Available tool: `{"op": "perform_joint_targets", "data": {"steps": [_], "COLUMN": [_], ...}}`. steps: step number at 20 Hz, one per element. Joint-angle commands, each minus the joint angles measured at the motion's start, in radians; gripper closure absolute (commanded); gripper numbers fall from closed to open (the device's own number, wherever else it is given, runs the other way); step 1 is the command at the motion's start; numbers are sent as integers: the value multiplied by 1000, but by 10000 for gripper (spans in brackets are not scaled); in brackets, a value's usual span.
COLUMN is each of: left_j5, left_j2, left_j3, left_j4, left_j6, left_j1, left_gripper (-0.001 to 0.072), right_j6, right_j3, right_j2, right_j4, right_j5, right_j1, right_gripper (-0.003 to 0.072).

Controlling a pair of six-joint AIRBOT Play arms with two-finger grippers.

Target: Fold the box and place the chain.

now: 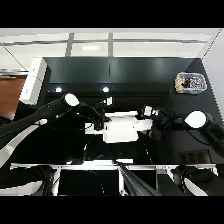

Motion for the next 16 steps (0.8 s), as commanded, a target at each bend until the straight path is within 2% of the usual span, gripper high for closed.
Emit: {"op": "perform_joint_targets", "data": {"steps": [1, 10, 14, 16], "left_j5": [23, 22, 21, 20], "left_j2": [-22, -22, -22, -23], "left_j3": [-3, -3, -3, -3], "left_j4": [19, 16, 16, 16], "left_j6": [23, 23, 23, 22], "left_j1": [-6, -28, -28, -28], "left_gripper": [682, 682, 682, 682], "right_j6": [-9, -62, -130, -140], "right_j3": [-56, -140, -137, -95], "right_j2": [-2, -46, -72, -71], "right_j4": [-10, 2, 107, 111], "right_j5": [-28, -109, -207, -229], "right_j1": [59, 138, 138, 137], "right_gripper": [-22, -21, -22, -21]}}
